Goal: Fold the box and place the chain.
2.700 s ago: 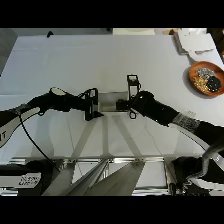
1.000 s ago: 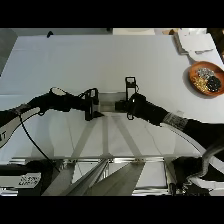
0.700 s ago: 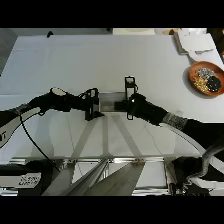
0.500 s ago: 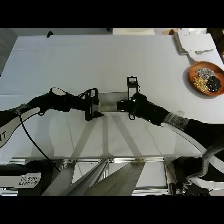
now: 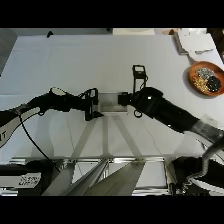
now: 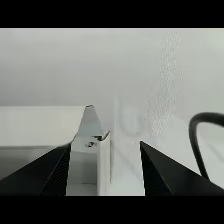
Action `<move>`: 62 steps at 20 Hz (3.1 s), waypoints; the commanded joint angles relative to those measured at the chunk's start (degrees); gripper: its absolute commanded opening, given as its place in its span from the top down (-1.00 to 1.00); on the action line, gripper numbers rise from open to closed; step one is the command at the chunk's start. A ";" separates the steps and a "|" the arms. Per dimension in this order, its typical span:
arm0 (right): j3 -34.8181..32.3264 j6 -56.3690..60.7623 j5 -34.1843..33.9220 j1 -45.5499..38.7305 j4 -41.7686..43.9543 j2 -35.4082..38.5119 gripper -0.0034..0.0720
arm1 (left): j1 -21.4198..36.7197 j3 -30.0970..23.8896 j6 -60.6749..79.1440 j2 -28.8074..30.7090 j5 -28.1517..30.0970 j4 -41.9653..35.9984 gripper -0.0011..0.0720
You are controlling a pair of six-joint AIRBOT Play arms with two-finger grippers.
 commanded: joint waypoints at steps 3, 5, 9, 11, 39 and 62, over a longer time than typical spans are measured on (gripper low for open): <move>0.13 -5.29 5.20 -8.22 -3.72 10.40 -0.36 | 0.00 -0.02 0.04 0.02 0.02 0.00 0.10; 0.13 -7.85 8.24 -16.44 -4.59 13.38 -0.36 | 0.00 -0.02 0.04 0.02 0.02 0.00 0.10; 0.13 -25.42 5.31 -34.47 -4.76 15.04 -0.38 | 0.00 -0.02 0.04 0.02 0.02 0.00 0.10; 0.11 -30.38 1.03 -42.45 -4.68 14.64 -0.38 | 0.00 -0.02 0.04 0.02 0.02 0.00 0.10; 20.81 -28.33 -2.95 -65.85 12.39 -28.72 -0.29 | 0.00 -0.02 0.04 0.02 0.02 0.00 0.10; 20.61 -50.73 17.00 -64.94 18.60 3.04 0.88 | 0.00 -0.02 0.04 0.02 0.02 0.00 0.10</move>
